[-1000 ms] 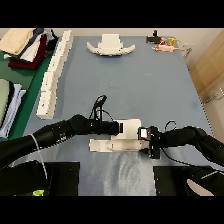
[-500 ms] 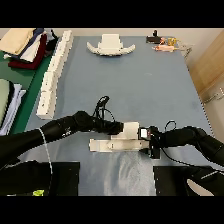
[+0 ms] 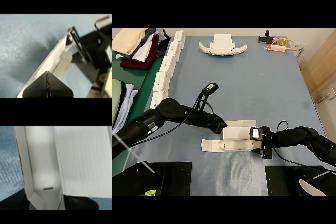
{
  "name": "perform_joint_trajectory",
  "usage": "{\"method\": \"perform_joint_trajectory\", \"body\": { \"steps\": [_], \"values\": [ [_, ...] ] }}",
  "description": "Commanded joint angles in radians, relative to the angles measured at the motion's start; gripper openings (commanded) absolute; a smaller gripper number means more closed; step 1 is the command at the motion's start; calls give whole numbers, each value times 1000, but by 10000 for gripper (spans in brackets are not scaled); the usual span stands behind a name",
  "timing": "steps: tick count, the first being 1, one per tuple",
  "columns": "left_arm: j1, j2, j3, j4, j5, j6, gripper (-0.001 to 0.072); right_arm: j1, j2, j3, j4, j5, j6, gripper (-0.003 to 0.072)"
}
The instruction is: Fold the box.
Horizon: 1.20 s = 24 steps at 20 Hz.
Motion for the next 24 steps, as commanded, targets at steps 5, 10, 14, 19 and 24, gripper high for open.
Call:
{"method": "perform_joint_trajectory", "body": {
  "steps": [5,10,14,19,24],
  "values": [
    [-69,128,-1,356,-148,243,17,0,1,0,1,0,1,507],
    [-60,69,-37,356,-100,411,720,0,1,0,1,-1,1,507],
    [-33,59,-148,294,-84,623,720,0,1,0,1,-1,1,507],
    [-43,55,-250,71,12,853,703,0,1,1,0,-1,1,507],
    [-43,10,-250,-43,52,899,533,0,1,1,1,-1,1,507]
  ]
}}
